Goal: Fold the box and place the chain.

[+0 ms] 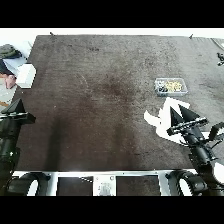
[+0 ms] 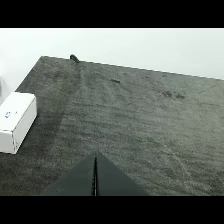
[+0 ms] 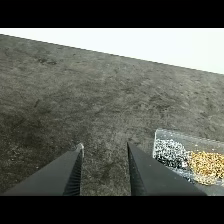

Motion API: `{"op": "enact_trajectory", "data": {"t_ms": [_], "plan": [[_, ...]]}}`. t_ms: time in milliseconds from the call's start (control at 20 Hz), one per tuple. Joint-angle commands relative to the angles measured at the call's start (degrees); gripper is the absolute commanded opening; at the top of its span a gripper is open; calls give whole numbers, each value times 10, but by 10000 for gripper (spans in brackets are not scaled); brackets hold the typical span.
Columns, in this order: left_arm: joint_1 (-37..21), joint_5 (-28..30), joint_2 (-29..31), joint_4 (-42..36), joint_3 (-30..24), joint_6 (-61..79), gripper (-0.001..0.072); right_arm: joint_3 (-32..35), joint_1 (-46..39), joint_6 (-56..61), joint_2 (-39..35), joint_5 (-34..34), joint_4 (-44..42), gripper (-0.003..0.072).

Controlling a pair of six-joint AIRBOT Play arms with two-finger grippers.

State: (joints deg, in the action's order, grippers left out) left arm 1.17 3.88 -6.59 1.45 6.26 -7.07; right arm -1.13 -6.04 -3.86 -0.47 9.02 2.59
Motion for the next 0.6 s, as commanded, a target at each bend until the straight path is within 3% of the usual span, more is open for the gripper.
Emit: {"op": "enact_trajectory", "data": {"t_ms": [0, 200, 350, 550], "plan": [[0, 0, 0, 0, 0, 0, 11, -1, 0, 1, 0, 2, 0, 338], [0, 0, 0, 0, 0, 0, 11, -5, 0, 17, 0, -5, 0, 338], [0, 0, 0, 0, 0, 0, 11, -30, 0, 59, 15, -66, 0, 338], [0, 0, 0, 0, 0, 0, 11, -103, -2, 133, 162, -125, -7, 338]]}}
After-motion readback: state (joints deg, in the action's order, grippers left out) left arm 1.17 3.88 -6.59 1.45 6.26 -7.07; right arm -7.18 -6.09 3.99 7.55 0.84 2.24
